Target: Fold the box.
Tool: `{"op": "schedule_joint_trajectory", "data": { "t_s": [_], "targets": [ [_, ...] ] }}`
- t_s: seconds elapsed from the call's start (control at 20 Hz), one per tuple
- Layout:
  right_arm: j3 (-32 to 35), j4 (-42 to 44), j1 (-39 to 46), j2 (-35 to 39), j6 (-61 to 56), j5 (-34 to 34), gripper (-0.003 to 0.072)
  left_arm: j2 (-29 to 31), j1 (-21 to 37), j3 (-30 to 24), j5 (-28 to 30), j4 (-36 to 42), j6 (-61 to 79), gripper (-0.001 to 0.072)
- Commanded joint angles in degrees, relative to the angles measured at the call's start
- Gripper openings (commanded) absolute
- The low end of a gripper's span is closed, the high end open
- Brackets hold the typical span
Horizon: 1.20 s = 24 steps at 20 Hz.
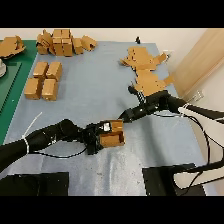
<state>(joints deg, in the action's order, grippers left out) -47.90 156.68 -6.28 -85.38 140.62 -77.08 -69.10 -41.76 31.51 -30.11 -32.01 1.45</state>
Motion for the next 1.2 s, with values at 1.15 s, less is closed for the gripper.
{"op": "schedule_joint_trajectory", "data": {
  "t_s": [1.15],
  "targets": [
    [15.50, -37.68, -28.83, 35.50, 2.08, 27.54, 0.0184, -0.02, -0.02, -0.02, 0.00, 0.00, 0.02, 0.0517]
  ]
}}
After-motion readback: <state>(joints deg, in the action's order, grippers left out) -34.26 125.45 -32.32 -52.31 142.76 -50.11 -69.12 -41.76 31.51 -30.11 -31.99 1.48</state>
